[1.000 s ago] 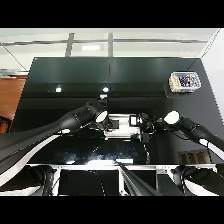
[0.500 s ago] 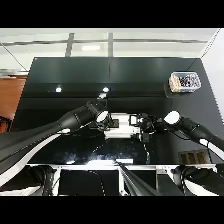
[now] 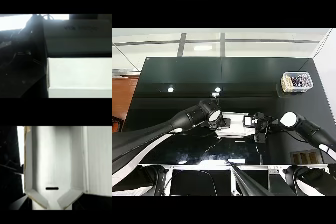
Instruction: Fold the box and place the chain.
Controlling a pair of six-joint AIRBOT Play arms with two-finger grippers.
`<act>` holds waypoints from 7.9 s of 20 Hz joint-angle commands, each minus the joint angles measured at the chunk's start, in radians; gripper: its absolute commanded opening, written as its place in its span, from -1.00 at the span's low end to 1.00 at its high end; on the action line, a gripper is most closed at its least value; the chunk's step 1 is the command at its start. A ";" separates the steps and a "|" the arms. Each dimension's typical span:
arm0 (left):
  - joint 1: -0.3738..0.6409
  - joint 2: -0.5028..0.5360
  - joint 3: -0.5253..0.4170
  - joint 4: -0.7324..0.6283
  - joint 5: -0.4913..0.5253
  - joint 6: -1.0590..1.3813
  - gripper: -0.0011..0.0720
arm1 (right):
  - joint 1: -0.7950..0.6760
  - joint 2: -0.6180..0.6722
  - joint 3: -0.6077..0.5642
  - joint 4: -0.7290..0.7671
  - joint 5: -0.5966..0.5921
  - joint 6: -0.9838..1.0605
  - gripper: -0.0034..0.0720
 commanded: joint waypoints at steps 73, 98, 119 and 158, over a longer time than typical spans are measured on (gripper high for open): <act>0.000 0.000 0.002 -0.011 -0.002 -0.002 -0.89 | -0.027 -0.084 0.145 0.002 0.168 1.525 0.51; 0.000 0.000 0.002 -0.011 -0.002 -0.002 -0.89 | 0.311 -0.242 0.405 -0.561 0.310 2.190 -0.57; 0.000 0.000 0.002 -0.011 -0.002 -0.002 -0.89 | 0.328 -0.323 0.467 -0.566 0.381 2.234 -0.87; 0.001 0.000 0.002 -0.003 -0.002 -0.002 -0.89 | -0.592 -0.460 0.941 -0.609 0.330 2.026 0.89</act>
